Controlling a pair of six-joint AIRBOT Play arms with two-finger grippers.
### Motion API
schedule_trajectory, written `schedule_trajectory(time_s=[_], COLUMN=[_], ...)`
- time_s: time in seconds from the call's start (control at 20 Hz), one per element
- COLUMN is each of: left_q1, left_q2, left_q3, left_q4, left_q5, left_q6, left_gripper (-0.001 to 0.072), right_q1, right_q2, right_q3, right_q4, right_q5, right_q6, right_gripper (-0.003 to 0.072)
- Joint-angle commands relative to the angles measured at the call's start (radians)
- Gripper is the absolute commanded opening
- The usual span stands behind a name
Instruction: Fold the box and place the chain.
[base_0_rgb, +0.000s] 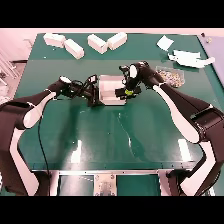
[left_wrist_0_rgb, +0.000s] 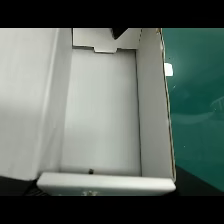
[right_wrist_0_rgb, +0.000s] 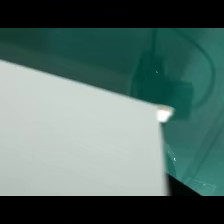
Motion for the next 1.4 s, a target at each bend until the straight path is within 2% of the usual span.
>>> schedule_trajectory(time_s=[0.0, 0.15, 0.45, 0.55, 0.6, 0.65, 0.7, 0.75, 0.9, 0.95, 1.0, 1.05, 1.1, 1.15, 1.2, 1.35], left_q1=[0.001, 0.001, 0.001, 0.001, 0.001, 0.001, 0.001, 0.001, 0.001, 0.001, 0.001, 0.001, 0.001, 0.001, 0.001, 0.001], left_q2=[0.0, 0.0, 0.0, 0.0, 0.0, 0.0, 0.0, 0.0, 0.0, 0.0, 0.0, 0.0, 0.0, 0.0, 0.0, 0.0], left_q3=[0.0, 0.0, 0.0, 0.0, 0.0, 0.0, 0.0, 0.0, 0.0, 0.0, 0.0, 0.0, 0.0, 0.0, 0.0, 0.0], left_q4=[0.001, 0.001, 0.001, 0.001, 0.001, 0.001, 0.001, 0.001, 0.001, 0.001, 0.001, 0.001, 0.001, 0.001, 0.001, 0.001], left_q5=[-0.001, -0.001, -0.001, 0.0, 0.0, -0.001, -0.001, -0.001, -0.001, -0.001, -0.001, -0.002, -0.002, -0.002, -0.001, -0.001], left_q6=[0.0, 0.0, 0.0, 0.0, 0.0, 0.0, 0.0, 0.0, 0.0, 0.0, 0.0, 0.0, 0.0, 0.0, 0.0, 0.0], left_gripper=[0.0627, 0.0627, 0.0627, 0.0627, 0.0627, 0.0627, 0.0627, 0.0627, 0.0627, 0.0627, 0.0627, 0.0627, 0.0627, 0.0627, 0.0627, 0.0627], right_q1=[0.001, 0.004, 0.029, 0.04, 0.045, 0.05, 0.051, 0.051, 0.051, 0.05, 0.049, 0.048, 0.044, 0.037, 0.03, -0.004], right_q2=[-0.016, -0.04, -0.092, -0.107, -0.11, -0.111, -0.111, -0.111, -0.111, -0.111, -0.111, -0.108, -0.105, -0.101, -0.097, -0.065], right_q3=[0.01, 0.038, 0.134, 0.143, 0.143, 0.143, 0.143, 0.143, 0.143, 0.144, 0.147, 0.147, 0.15, 0.157, 0.166, 0.184], right_q4=[-0.044, -0.052, -0.062, -0.061, -0.061, -0.058, -0.057, -0.054, -0.054, -0.054, -0.054, -0.055, -0.054, -0.055, -0.054, -0.054], right_q5=[0.067, 0.09, 0.095, 0.098, 0.098, 0.098, 0.098, 0.098, 0.099, 0.098, 0.098, 0.098, 0.1, 0.104, 0.11, 0.13], right_q6=[0.013, 0.012, 0.012, 0.012, 0.012, 0.011, 0.011, 0.011, 0.011, 0.011, 0.011, 0.011, 0.011, 0.011, 0.011, 0.011], right_gripper=[0.0365, 0.0364, 0.0308, 0.0241, 0.0144, 0.0111, 0.0036, 0.0003, 0.0003, 0.0026, 0.0163, 0.023, 0.0249, 0.0351, 0.0391, 0.0392])
